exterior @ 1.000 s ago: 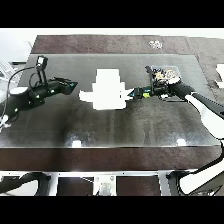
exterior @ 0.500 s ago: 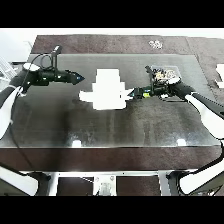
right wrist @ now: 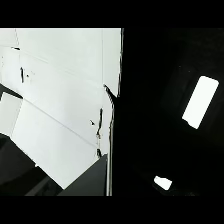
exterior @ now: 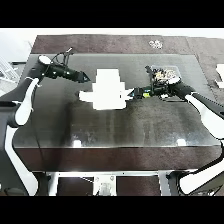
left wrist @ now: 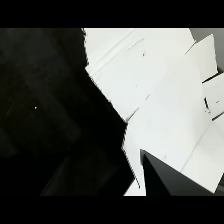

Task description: Fold the box and place the chain.

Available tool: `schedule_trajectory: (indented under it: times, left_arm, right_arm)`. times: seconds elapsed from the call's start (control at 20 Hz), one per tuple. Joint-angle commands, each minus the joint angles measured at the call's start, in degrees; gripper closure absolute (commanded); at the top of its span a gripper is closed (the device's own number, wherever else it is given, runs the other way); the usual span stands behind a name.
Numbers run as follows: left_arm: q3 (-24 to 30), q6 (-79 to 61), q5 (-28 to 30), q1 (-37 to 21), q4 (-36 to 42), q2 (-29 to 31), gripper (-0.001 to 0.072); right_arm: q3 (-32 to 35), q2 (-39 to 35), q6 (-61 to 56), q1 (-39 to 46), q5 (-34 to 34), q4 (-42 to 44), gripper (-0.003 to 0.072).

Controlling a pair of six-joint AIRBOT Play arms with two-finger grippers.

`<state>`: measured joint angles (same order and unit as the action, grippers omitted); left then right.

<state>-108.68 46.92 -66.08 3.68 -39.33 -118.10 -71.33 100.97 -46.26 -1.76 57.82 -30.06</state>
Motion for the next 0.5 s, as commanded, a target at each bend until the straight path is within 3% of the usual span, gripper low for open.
schedule_trajectory:
  times: [0.0,0.45]
  left_arm:
    - [-7.3,4.5,-0.9,1.9,-3.5,-4.3,0.0191]
    - [-8.3,2.1,-3.2,3.0,5.6,-8.2,0.0191]
  right_arm:
    - [0.0,0.0,0.0,-0.1,0.0,0.0,0.0683]
    - [0.0,0.0,0.0,-0.1,0.0,0.0,0.0683]
